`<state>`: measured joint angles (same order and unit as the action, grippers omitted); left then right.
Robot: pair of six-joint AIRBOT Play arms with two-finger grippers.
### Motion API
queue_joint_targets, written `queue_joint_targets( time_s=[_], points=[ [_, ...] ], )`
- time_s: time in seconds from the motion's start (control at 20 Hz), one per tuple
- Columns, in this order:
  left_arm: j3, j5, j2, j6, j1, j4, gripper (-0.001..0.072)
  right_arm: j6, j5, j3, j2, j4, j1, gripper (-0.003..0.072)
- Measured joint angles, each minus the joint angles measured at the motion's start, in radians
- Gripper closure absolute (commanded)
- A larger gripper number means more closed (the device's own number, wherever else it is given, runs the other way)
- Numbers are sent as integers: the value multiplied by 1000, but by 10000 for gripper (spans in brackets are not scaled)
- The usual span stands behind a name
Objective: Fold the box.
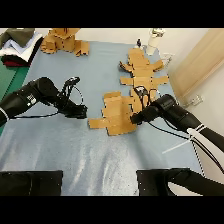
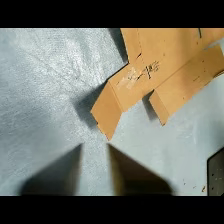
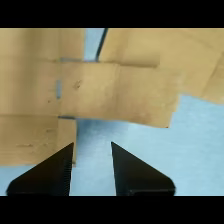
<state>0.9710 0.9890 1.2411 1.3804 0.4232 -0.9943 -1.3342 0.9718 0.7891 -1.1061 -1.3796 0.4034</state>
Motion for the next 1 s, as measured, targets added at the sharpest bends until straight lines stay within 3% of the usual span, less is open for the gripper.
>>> queue_joint_targets(
  time_s=[0.05,0.35,0.6,0.7,0.9,1.0],
  points=[
    [0,5,0,0,0,0,129,3,-4,8,0,6,-21,223],
    [0,11,0,0,0,1,129,-35,-36,55,-21,-22,-204,223],
    [0,10,0,0,0,6,129,-335,-26,97,-111,-352,-385,224],
    [0,12,0,1,-1,13,129,-437,-17,119,-155,-449,-430,285],
    [0,21,0,-1,-18,53,129,-628,35,150,-229,-603,-467,286],
    [0,32,0,-14,-39,82,129,-710,75,157,-259,-675,-474,352]
  ],
)
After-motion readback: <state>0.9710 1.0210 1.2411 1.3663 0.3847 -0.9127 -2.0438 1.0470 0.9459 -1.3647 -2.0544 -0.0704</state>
